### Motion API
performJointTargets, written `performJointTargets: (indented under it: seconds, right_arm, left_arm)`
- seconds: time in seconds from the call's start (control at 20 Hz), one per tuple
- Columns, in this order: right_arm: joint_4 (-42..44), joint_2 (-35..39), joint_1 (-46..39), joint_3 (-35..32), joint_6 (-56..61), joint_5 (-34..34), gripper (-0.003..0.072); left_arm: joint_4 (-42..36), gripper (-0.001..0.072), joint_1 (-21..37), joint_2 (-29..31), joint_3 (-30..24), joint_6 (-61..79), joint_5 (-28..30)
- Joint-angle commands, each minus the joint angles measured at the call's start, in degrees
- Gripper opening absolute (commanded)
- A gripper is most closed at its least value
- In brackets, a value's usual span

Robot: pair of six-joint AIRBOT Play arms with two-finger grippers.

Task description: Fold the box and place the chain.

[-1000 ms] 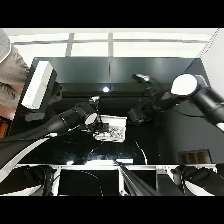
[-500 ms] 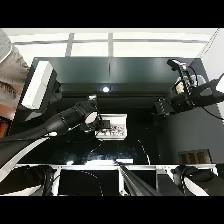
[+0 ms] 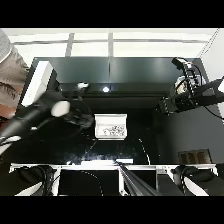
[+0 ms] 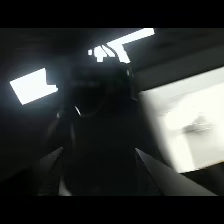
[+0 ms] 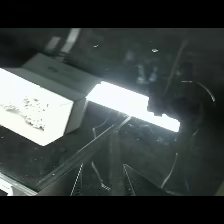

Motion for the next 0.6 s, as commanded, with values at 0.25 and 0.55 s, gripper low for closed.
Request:
performJointTargets:
  seconds: [0.25, 0.55]
  right_arm:
    - [-3.15, 0.02, 0.0, -0.02, 0.59, -3.72, 0.0318]
    - [-3.08, 0.02, 0.04, -0.02, 0.59, -3.48, 0.0318]
  left_arm:
    - [-58.84, 0.0714, 25.22, 7.13, -24.06, 102.16, 8.52]
    - [-54.4, 0.0715, 16.63, -2.91, -22.25, 123.8, 12.63]
